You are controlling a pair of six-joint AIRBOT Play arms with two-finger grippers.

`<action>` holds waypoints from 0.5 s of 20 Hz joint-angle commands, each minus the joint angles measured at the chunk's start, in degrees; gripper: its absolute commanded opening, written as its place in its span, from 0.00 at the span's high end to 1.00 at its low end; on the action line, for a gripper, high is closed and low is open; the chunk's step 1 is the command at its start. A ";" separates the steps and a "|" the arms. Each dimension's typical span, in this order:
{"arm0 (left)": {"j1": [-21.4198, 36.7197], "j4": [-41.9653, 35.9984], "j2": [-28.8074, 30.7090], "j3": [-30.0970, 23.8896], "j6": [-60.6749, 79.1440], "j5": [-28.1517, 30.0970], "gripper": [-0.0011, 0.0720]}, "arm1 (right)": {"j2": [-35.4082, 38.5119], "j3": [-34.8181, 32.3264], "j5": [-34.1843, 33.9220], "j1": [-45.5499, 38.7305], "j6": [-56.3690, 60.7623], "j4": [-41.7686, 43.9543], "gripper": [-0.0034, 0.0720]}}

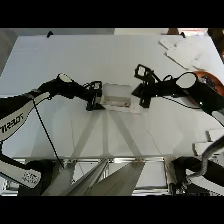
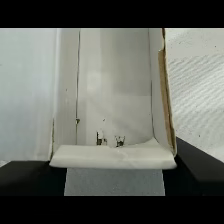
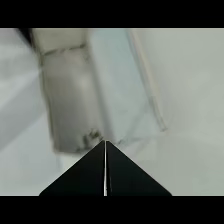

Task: Fold the box and place the chain.

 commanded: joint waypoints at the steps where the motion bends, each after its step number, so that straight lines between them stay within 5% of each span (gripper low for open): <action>1: -0.02 0.00 0.04 0.02 0.00 0.02 0.47 | 0.98 -1.16 4.70 -0.11 2.71 -10.40 0.82; 2: -0.02 0.00 0.04 0.02 0.00 0.02 0.47 | 0.96 -2.14 2.60 -0.11 2.71 -10.34 0.62; 3: -0.02 0.00 0.04 0.02 0.00 0.02 0.47 | 0.68 -3.17 0.50 -0.11 2.25 -10.34 0.52; 10: -0.02 0.00 0.04 0.02 -0.02 0.02 0.47 | -9.90 -3.67 -5.31 -0.09 -11.54 0.31 0.53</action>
